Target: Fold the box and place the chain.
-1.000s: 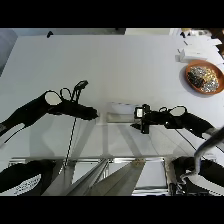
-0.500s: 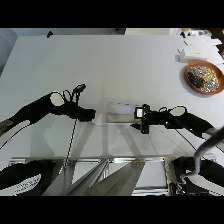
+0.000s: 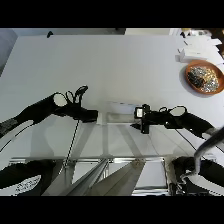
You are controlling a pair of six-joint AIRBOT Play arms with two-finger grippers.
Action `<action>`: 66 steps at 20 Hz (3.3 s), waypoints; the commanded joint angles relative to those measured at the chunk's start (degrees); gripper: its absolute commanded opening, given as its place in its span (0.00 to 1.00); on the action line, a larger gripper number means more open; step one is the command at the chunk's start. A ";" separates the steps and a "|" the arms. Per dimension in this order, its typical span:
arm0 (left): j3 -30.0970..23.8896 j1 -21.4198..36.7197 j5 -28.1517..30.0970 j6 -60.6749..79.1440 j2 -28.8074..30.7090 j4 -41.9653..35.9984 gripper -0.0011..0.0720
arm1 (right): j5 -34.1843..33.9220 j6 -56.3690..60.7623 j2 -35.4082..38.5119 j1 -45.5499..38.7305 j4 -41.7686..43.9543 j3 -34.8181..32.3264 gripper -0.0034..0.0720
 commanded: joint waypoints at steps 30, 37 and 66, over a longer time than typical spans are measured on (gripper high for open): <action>0.39 -8.41 6.49 4.52 6.03 -10.60 0.50 | 0.02 0.00 0.04 0.02 0.00 0.00 0.58; 3.63 -11.30 6.73 -6.34 4.22 0.22 0.62 | -0.02 0.00 0.04 0.00 0.00 0.00 0.58; 15.72 -18.14 -4.70 -38.95 -2.16 24.39 0.61 | 0.00 0.00 0.04 0.00 0.00 0.00 0.58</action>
